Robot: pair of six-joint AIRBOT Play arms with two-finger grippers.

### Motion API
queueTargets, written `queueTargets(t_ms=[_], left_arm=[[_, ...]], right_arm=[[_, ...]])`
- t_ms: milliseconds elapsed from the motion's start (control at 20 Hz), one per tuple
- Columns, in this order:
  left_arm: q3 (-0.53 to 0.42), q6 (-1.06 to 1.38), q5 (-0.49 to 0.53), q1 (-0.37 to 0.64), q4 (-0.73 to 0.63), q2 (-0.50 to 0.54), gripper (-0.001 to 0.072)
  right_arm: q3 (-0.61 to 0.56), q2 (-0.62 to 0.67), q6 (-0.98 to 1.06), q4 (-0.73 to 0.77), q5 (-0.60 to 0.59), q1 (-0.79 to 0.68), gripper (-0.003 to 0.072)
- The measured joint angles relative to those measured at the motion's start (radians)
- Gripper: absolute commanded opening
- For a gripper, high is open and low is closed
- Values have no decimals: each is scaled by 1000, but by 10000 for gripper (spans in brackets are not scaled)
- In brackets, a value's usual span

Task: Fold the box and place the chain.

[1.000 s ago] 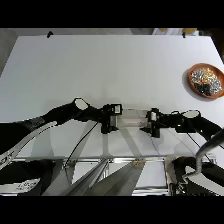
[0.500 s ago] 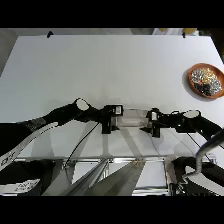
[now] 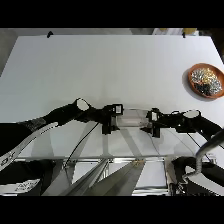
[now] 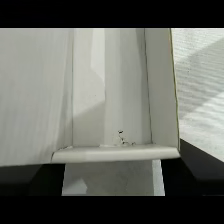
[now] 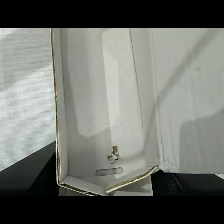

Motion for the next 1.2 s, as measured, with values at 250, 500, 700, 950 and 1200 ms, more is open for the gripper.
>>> queueTargets(t_ms=[250, 500, 700, 950, 1200], left_arm=[[0, 0, 0, 0, 0, 0, 192], [0, 2, 3, 0, -2, 0, 354], [-1, 0, 23, -1, -3, 0, 682], [-2, 2, 56, 6, -3, 2, 696], [-2, 3, 63, 7, -1, 2, 692]], right_arm=[[0, 0, 0, 0, 0, 0, 356], [0, 0, 1, 1, 0, 0, 356], [0, 0, 1, 2, -1, 0, 356], [0, 0, 2, 2, -2, 0, 356], [0, 0, 3, 2, -1, 0, 356]])
